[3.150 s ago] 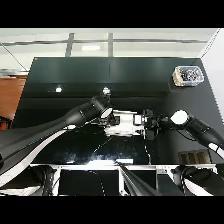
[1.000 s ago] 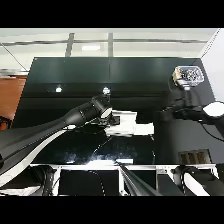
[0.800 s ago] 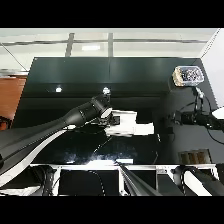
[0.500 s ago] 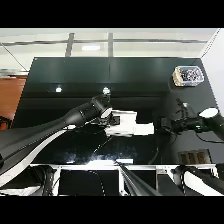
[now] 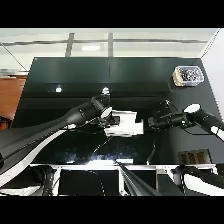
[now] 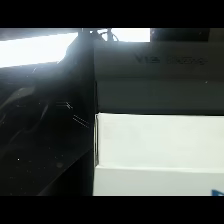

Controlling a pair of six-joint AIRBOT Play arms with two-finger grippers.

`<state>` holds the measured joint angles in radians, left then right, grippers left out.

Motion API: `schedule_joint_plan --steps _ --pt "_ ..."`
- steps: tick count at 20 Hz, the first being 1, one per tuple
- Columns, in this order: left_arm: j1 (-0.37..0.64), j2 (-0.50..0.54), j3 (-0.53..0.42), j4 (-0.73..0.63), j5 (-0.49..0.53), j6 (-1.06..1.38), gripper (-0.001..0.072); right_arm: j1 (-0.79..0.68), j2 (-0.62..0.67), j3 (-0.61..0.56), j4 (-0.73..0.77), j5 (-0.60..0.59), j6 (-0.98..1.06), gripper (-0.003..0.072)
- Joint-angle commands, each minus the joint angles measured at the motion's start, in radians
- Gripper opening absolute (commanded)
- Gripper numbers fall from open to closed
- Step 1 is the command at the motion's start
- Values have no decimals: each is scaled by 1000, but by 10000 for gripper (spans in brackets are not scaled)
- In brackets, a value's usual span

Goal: Fold the box and place the chain.

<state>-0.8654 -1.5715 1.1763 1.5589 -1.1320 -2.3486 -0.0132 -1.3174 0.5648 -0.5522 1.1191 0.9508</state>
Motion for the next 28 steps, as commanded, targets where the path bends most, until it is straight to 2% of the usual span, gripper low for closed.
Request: schedule_joint_plan --steps 1,2,6,10,11,12,14,20,21,23,28 --pt "2 0 1 3 -6 0 29 13 -2 90 10 117 -12 556" --pt "2 0 1 3 -6 0 29 14 -2 114 10 146 -3 619" --pt "2 0 1 3 -6 0 29 62 -2 135 16 159 56 618" --pt "2 0 1 3 -6 0 29 173 -2 148 10 70 176 616" --pt "2 0 1 3 -6 0 29 198 -2 159 -11 52 232 569" --pt "2 0 1 3 -6 0 29 219 -2 173 -45 44 248 474" --pt "2 0 1 3 -5 0 29 253 -2 194 -95 37 295 474" --pt "2 0 1 3 -6 0 29 394 -3 256 -369 -72 528 472" --pt "2 0 1 3 -6 0 29 425 -2 269 -431 -92 584 424" --pt "2 0 1 3 -5 0 29 482 -3 290 -517 -124 690 424" --pt "2 0 1 3 -6 0 29 594 -9 369 -759 -86 951 423"
